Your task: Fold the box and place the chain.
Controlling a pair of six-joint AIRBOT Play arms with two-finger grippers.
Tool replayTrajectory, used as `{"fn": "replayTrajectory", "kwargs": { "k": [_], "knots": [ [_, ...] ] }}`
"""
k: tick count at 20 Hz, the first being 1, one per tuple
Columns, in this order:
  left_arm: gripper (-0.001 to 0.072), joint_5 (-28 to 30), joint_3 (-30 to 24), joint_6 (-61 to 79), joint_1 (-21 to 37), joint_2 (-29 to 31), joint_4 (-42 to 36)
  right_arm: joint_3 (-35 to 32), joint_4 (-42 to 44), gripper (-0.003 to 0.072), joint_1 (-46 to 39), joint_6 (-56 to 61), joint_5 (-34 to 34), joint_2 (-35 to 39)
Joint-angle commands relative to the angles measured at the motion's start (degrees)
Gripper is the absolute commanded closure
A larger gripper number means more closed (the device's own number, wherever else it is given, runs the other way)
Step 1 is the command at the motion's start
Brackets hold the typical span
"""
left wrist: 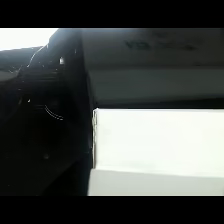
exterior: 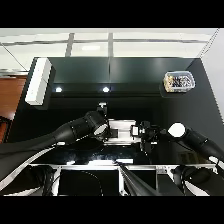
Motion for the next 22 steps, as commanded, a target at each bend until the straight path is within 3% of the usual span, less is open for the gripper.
{"fn": "replayTrajectory", "kwargs": {
  "k": [1, 7, 8, 9, 17, 21, 22],
  "knots": [
    [0.0684, -1.42, 0.0, 0.31, 0.0, -0.04, 0.2, 0.33, -2.34, 0.0291, 0.0, 1.7, 1.14, 2.16],
    [0.0685, -4.55, 0.0, -0.11, 0.0, -0.04, 2.75, 0.33, -6.47, 0.0289, 0.0, 6.69, 2.16, 2.27],
    [0.0685, -4.55, 0.0, -0.11, 0.0, -0.04, 2.84, 0.33, -6.75, 0.0192, 0.0, 7.08, 2.67, 2.27],
    [0.0686, -4.55, 0.0, -0.2, 0.0, -0.04, 3.04, 0.33, -6.75, 0.0039, 0.0, 7.3, 2.69, 2.27],
    [0.0684, -3.85, 0.0, -1.53, 0.0, -0.04, 3.69, 0.33, -6.01, 0.0044, 0.02, 7.61, 2.05, 2.23],
    [0.0684, -2.25, 0.0, -1.53, 0.0, -0.04, 3.19, 0.31, -0.07, 0.0065, 0.02, 4.83, 1.31, 2.05],
    [0.0684, -2.25, 0.0, -1.51, 0.0, -0.04, 3.19, 0.31, 0.72, 0.0199, 0.02, 4.59, 1.2, 2.03]
  ]
}}
